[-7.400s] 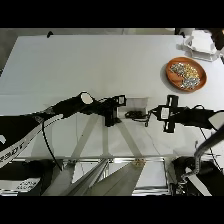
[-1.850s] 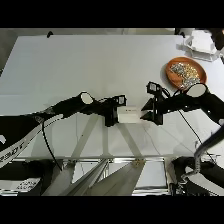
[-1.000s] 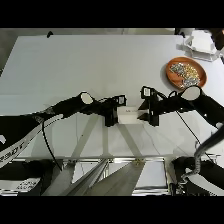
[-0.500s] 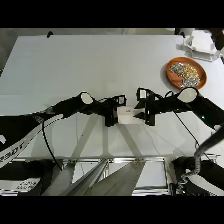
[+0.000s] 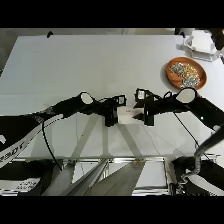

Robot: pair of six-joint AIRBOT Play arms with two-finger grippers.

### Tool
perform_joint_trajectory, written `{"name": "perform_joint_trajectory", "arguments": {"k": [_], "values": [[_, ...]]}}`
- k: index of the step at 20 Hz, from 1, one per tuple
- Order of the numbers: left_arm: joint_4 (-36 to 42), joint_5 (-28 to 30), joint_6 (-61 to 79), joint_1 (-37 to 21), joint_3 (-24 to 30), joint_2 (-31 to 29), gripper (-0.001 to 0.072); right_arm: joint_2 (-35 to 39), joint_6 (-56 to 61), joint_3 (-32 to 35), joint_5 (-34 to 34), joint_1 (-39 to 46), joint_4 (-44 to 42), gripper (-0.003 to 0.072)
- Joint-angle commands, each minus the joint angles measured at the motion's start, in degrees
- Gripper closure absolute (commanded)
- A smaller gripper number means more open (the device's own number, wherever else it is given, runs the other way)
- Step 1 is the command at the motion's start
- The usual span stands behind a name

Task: Fold the box and place the chain.

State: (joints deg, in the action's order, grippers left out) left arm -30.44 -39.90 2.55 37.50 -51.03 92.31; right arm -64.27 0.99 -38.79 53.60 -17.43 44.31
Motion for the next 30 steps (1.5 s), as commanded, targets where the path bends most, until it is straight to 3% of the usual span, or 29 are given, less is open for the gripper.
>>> {"name": "perform_joint_trajectory", "arguments": {"k": [1,9,12,30], "values": [[0.0,0.02,-0.02,0.04,-0.04,-0.02,0.062,0.04,1.18,0.0,-2.43,-1.18,3.02,0.0264],[0.0,0.02,-0.02,0.04,-0.04,0.0,0.062,0.04,2.21,0.0,-3.74,-1.14,3.85,0.0285],[0.0,0.02,-0.02,0.04,-0.04,-0.02,0.062,0.09,2.21,0.0,-3.72,-1.14,2.97,0.0345],[0.0,0.02,-0.02,0.04,-0.04,0.0,0.062,2.16,2.16,0.0,-4.79,-1.14,0.46,0.0346]]}}
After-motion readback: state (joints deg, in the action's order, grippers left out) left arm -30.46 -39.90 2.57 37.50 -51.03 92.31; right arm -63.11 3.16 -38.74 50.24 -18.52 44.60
